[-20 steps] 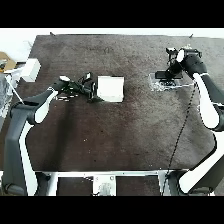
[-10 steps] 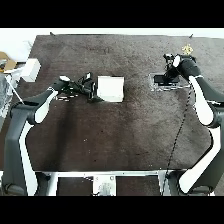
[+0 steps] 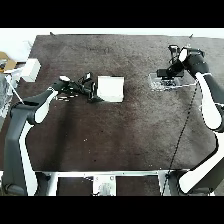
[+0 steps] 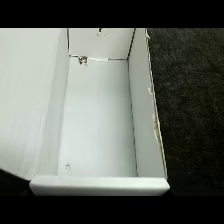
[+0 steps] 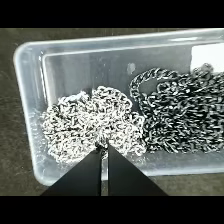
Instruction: Fold the box and place the chain.
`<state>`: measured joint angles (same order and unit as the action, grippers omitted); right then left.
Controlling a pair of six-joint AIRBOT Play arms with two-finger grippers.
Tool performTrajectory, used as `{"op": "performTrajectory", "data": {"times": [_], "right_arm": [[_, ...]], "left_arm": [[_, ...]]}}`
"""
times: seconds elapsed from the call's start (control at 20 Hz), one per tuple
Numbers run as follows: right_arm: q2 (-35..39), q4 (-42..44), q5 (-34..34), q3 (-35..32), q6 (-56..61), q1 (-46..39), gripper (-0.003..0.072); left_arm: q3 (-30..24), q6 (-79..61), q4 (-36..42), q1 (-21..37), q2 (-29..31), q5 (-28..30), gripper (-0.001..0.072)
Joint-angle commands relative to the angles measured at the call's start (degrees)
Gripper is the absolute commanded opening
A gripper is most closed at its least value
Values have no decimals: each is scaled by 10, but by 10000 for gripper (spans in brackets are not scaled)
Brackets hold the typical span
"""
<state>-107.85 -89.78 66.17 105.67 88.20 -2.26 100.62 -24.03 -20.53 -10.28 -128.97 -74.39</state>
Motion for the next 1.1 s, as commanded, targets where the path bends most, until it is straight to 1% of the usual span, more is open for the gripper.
{"op": "performTrajectory", "data": {"times": [0.0,0.15,0.3,0.5,0.6,0.8,0.95,1.05], "right_arm": [[44,2,22,0,-7,9,4],[122,2,22,0,-30,29,4],[209,-4,2,0,-32,48,4],[313,-28,-48,0,-32,83,4],[355,-33,-88,0,-32,105,4],[406,-37,-194,0,-47,161,4],[414,-37,-267,0,-70,207,4],[412,-36,-298,0,-77,231,4]], "left_arm": [[0,0,0,0,0,0,401],[0,0,0,0,0,0,401],[0,0,0,0,0,0,401],[0,0,0,0,0,0,401],[0,0,0,0,0,0,401],[0,0,0,0,0,0,401],[0,0,0,0,0,0,401],[0,0,0,0,0,0,401]]}}
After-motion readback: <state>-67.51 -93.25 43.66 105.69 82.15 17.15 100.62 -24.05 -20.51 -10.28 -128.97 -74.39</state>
